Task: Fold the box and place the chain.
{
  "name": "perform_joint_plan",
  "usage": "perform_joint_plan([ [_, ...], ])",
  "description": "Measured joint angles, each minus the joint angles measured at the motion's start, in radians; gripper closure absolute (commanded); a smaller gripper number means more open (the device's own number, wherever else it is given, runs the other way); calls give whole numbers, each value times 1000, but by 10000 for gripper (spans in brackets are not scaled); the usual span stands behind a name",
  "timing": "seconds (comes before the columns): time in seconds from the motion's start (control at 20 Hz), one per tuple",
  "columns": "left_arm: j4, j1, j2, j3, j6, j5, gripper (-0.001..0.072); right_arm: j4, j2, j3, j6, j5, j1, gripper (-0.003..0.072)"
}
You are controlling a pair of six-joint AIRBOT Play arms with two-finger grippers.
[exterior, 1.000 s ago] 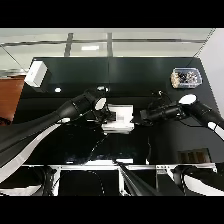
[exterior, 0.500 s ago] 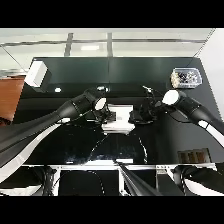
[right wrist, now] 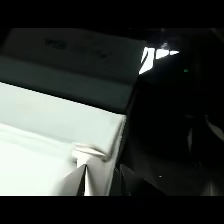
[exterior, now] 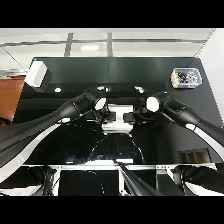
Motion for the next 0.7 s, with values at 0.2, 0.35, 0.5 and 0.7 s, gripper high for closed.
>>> perform_joint_plan([
  [0.2,0,0,0,0,0,0,683,-106,-30,29,102,26,51,446],
  [0.35,0,0,0,0,0,0,684,-166,-69,66,161,59,84,446],
  [0.5,0,0,0,0,0,0,683,-208,-95,85,229,85,101,446],
  [0.7,0,0,0,0,0,0,684,-230,-109,95,288,100,110,446],
])
